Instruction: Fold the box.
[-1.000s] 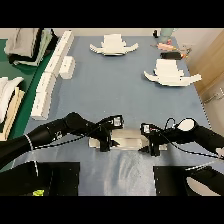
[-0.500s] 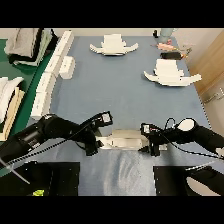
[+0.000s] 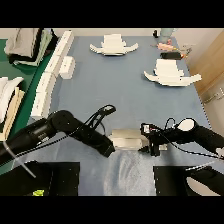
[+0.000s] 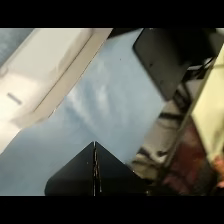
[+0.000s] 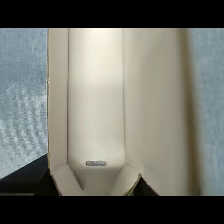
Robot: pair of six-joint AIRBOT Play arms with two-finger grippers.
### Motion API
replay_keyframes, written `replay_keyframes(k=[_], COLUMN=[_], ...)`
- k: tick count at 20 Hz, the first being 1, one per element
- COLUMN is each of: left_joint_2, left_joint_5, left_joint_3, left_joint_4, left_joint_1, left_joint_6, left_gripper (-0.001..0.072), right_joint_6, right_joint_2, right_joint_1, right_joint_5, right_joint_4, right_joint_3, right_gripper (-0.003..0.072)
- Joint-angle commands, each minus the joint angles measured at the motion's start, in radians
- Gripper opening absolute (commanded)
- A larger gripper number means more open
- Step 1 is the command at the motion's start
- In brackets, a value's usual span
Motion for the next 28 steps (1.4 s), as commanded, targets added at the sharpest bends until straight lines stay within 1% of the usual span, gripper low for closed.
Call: replay_keyframes(k=[1, 3, 5, 7, 10, 15, 17, 22, 28], left_joint_2=[-0.174, -0.246, -0.292, -0.324, -0.377, -0.501, -0.534, -0.559, -0.559], left_joint_5=[0.072, 0.081, 0.101, 0.124, 0.097, 0.004, -0.017, -0.023, -0.017], left_joint_3=[0.119, 0.191, 0.232, 0.238, 0.238, 0.237, 0.237, 0.235, 0.235], left_joint_4=[-0.143, -0.186, -0.241, -0.306, -0.311, -0.31, -0.303, -0.257, -0.256], left_joint_1=[0.016, 0.057, 0.108, 0.164, 0.217, 0.227, 0.227, 0.227, 0.227], left_joint_6=[-0.049, -0.049, -0.049, -0.049, -0.074, -0.075, -0.075, -0.102, -0.1], left_gripper=[0.0015, 0.0015, 0.0016, 0.0015, 0.0015, 0.0015, 0.0015, 0.0015, 0.0015], right_joint_6=[0.0, 0.0, 0.0, 0.0, 0.0, 0.0, 0.0, 0.0, 0.0], right_joint_2=[0.0, 0.0, 0.0, 0.0, 0.0, 0.0, 0.0, -0.001, -0.001], right_joint_1=[0.0, 0.0, 0.0, 0.0, 0.0, 0.0, 0.0, 0.0, 0.0], right_joint_5=[0.0, 0.0, 0.0, 0.0, 0.0, 0.0, 0.0, 0.0, 0.0], right_joint_4=[0.0, 0.0, 0.0, 0.0, 0.0, 0.0, 0.0, 0.0, 0.0], right_joint_3=[0.001, 0.001, 0.001, 0.001, 0.001, 0.001, 0.001, 0.001, 0.001], right_gripper=[0.0545, 0.0545, 0.0545, 0.0545, 0.0545, 0.0545, 0.0545, 0.0545, 0.0545])
